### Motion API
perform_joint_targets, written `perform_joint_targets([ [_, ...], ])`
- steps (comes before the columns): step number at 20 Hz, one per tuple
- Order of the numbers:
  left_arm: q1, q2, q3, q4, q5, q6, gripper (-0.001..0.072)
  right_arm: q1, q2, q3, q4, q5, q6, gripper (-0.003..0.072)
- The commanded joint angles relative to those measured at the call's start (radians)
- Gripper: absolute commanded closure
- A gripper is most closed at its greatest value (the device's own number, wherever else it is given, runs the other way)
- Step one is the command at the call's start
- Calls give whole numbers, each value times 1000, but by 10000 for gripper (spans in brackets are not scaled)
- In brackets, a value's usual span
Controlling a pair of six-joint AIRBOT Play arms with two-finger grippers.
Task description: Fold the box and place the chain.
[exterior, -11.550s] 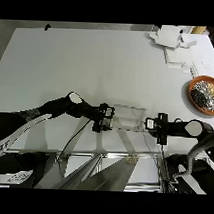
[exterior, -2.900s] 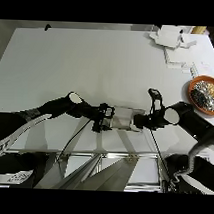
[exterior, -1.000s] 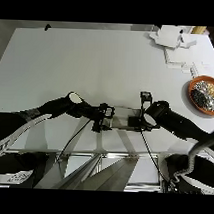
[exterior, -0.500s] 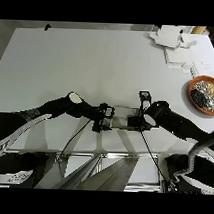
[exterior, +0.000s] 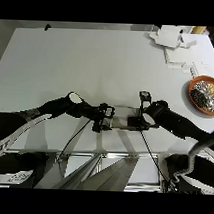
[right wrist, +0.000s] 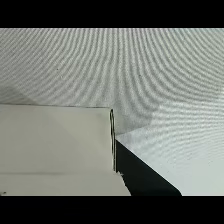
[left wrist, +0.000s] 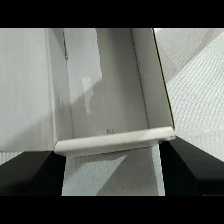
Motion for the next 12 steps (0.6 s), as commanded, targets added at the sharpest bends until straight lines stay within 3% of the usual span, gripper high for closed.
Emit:
perform_joint_targets([
  [1,0,0,1,0,0,2,437,0,9,-1,1,6,-60,555],
  [2,0,0,1,0,0,2,437,0,23,-1,-2,16,-98,437],
  [7,0,0,1,0,0,2,437,0,193,6,-34,151,-361,280],
  [10,0,0,1,1,0,2,437,-20,325,66,-71,278,-439,280],
  [12,0,0,1,0,0,2,437,-99,404,127,-127,290,-473,280],
])
